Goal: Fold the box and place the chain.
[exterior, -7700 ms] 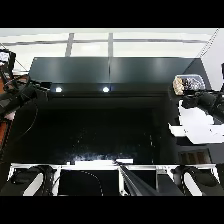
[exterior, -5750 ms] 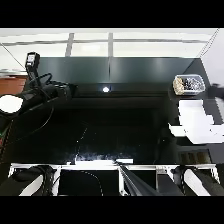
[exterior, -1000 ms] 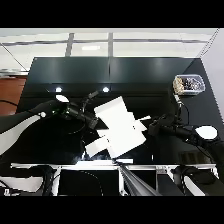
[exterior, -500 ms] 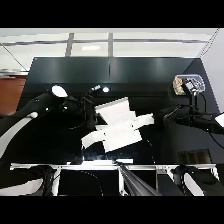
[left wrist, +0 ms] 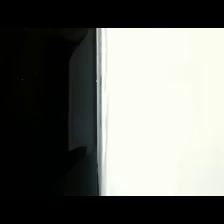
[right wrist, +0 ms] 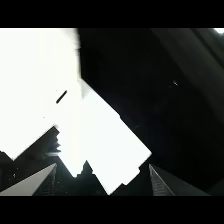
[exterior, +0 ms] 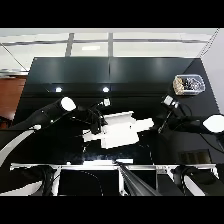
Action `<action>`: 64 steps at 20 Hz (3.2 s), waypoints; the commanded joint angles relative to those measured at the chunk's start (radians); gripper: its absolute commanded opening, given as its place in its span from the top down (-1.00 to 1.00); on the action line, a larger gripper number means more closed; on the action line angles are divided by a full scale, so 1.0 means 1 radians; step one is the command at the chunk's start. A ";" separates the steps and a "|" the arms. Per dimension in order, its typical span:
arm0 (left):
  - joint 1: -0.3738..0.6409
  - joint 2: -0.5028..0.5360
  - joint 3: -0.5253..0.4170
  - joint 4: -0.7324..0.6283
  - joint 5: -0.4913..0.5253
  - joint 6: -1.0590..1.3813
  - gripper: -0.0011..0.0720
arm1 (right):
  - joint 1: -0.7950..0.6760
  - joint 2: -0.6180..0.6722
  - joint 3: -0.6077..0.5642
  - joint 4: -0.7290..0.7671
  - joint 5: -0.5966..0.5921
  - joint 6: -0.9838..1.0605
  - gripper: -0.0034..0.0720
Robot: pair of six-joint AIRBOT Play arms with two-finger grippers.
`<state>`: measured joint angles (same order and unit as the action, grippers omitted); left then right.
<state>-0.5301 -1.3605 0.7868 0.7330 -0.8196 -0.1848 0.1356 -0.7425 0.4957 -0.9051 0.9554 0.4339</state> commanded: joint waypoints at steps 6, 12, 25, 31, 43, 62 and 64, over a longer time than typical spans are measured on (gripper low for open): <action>-0.006 -0.033 0.011 0.011 0.021 0.113 0.87 | 0.148 0.000 -0.128 -0.011 -0.096 -0.144 -0.83; -0.005 -0.037 0.018 0.011 -0.032 0.113 0.87 | 0.286 -0.072 -0.140 -0.004 -0.132 -0.192 -0.83; -0.006 -0.039 0.018 0.011 -0.053 0.112 0.87 | 0.468 -0.197 -0.097 0.238 -0.338 -0.310 -0.83; -0.006 -0.039 0.018 0.011 -0.053 0.112 0.87 | 0.356 -0.197 -0.021 0.172 -0.251 -0.294 -0.82; -0.006 -0.039 0.018 0.011 -0.053 0.112 0.88 | 0.286 -0.256 -0.010 0.341 -0.262 -0.436 -0.82; -0.005 -0.039 0.018 0.011 -0.037 0.111 0.88 | 0.286 -0.420 -0.011 0.357 -0.170 -0.600 -0.82; -0.005 -0.039 0.018 0.011 -0.037 0.111 0.88 | 0.286 -0.425 -0.012 0.351 -0.171 -0.600 -0.82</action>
<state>-0.5362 -1.3983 0.8043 0.7441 -0.8589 -0.0742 0.4213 -1.1553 0.4847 -0.5419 0.7830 -0.1616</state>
